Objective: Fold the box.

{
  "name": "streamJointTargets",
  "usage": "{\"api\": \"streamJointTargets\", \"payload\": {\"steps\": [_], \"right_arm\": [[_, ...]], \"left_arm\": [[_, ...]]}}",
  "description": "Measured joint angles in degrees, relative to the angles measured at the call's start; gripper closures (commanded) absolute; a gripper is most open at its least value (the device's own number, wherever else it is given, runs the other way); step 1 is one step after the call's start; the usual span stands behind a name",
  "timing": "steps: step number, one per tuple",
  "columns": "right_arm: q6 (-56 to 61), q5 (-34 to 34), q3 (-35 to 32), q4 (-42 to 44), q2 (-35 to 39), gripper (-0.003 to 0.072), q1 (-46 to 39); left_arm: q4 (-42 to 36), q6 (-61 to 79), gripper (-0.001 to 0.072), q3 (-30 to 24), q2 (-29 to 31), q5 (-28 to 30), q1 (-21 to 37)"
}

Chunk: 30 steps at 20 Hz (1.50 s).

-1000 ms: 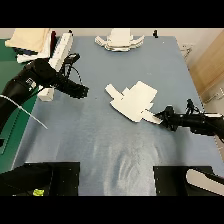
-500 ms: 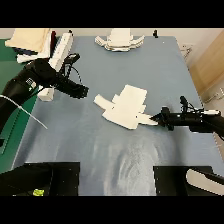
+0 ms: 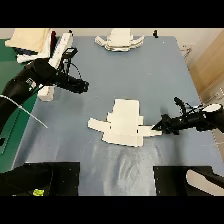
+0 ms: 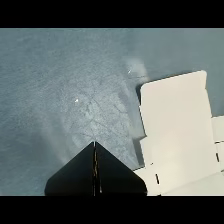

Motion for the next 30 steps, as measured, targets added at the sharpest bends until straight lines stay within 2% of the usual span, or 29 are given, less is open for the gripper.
{"api": "streamJointTargets", "payload": {"steps": [2,3,4,5,9,13,15,22,30], "right_arm": [[0.13,-2.73,-0.04,-2.71,1.68,0.0683,3.39],[0.13,-4.55,-0.24,-4.04,2.75,0.0684,5.68],[0.13,-6.71,-0.55,-5.42,3.96,0.0683,8.17],[0.09,-8.68,-0.92,-6.43,5.27,0.0684,10.49],[-0.04,-15.37,-2.82,-10.01,12.22,0.0684,18.03],[0.61,-18.38,-4.00,-11.82,18.21,0.0684,20.83],[1.11,-19.04,-4.22,-12.11,19.93,0.0684,21.27],[2.47,-19.71,-4.35,-12.04,21.79,0.0683,22.58],[3.13,-20.15,-4.35,-11.80,21.90,0.0683,23.04]], "left_arm": [[-0.83,0.00,0.0693,0.00,0.00,-0.15,0.00],[-1.18,-0.02,0.0509,0.00,-0.07,-0.92,0.00],[-1.49,-0.04,0.0224,-0.04,-0.22,-1.86,0.00],[-1.73,-0.26,0.0254,-0.04,-0.44,-2.86,0.00],[-2.49,-1.77,0.0254,-0.13,-1.68,-6.56,0.00],[-4.94,-1.70,0.0254,-0.17,-4.83,-10.34,0.00],[-8.94,0.87,0.0254,-0.15,-7.56,-12.83,0.00],[-25.31,12.98,0.0255,-0.15,-17.22,-17.97,-0.11],[-31.89,22.34,0.0257,-0.15,-21.03,-20.17,-0.72]]}}
